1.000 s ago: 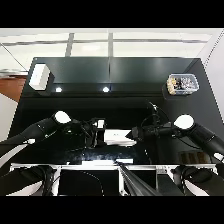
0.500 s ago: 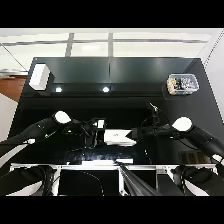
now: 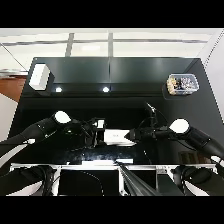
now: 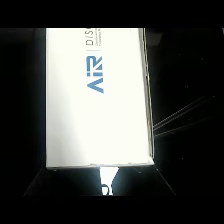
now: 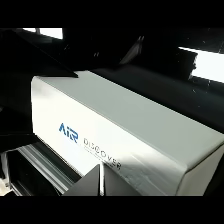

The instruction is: Fold the box and place the chain.

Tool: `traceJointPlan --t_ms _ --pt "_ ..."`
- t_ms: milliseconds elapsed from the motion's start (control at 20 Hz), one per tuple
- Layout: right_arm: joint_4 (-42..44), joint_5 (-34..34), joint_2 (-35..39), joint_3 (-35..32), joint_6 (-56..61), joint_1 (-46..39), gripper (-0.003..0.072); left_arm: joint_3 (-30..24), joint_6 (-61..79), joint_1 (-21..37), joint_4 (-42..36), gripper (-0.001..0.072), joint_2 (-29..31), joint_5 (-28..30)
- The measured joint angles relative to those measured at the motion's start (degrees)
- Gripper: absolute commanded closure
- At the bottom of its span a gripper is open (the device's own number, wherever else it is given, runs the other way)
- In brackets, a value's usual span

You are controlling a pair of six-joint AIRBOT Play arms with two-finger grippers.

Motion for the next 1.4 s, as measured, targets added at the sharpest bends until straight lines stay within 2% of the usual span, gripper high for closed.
traceJointPlan --t_ms 400,600,650,700,750,1000,1200,1400 --pt "-1.8 -0.3 0.0 0.3 1.4 0.1 0.0644 0.0 0.0 0.0 0.0 0.0228 0.0 0.0" --pt "0.1 3.8 0.4 3.7 -1.0 -0.7 0.0643 0.0 -0.1 0.0 -0.1 0.0226 0.0 0.0" --pt "0.5 5.7 0.7 5.2 -1.6 -1.3 0.0643 0.0 -0.1 0.0 -0.1 0.0191 0.0 0.0" --pt "0.8 7.5 1.0 6.8 -1.9 -2.2 0.0643 0.0 -0.1 0.0 -0.1 0.0061 0.0 0.0" --pt "1.3 8.8 1.4 8.5 -2.3 -3.4 0.0644 0.0 -0.3 0.1 0.0 -0.0003 0.0 0.0" --pt "1.6 13.0 2.7 14.7 -4.1 -12.6 0.0643 0.2 -5.3 1.5 2.7 -0.0006 2.7 -1.5" --pt "1.2 16.1 3.0 16.3 -5.2 -20.3 0.0644 0.2 -13.1 4.3 6.6 -0.0006 8.4 -5.2" --pt "0.4 17.6 3.0 16.7 -5.8 -23.8 0.0644 0.6 -18.2 4.5 7.2 -0.0004 12.0 -6.7"
